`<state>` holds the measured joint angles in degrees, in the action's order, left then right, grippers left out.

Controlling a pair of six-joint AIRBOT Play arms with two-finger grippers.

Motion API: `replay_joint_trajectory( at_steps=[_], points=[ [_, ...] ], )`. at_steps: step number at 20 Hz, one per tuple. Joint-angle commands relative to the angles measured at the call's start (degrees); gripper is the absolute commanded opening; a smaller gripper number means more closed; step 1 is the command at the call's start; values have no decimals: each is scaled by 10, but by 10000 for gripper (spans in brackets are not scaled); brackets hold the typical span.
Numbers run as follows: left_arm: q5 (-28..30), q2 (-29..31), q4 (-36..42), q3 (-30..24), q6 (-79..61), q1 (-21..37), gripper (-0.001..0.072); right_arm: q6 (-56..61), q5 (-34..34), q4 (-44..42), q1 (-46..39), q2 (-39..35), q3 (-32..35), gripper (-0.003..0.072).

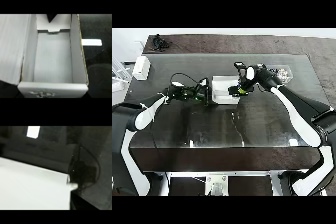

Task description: Fold the box and place the chain.

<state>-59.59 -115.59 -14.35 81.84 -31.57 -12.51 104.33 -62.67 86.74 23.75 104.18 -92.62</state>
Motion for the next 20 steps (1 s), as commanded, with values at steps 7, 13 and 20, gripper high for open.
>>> replay_joint_trajectory(
  at_steps=[7,13,20],
  points=[
    [2,0,-2,0,0,0,281,127,-28,80,19,0,-2,342],
    [2,0,-2,0,0,0,281,155,-28,80,20,7,-2,341],
    [2,0,-2,0,0,0,281,187,-27,102,28,15,-2,315]
  ],
)
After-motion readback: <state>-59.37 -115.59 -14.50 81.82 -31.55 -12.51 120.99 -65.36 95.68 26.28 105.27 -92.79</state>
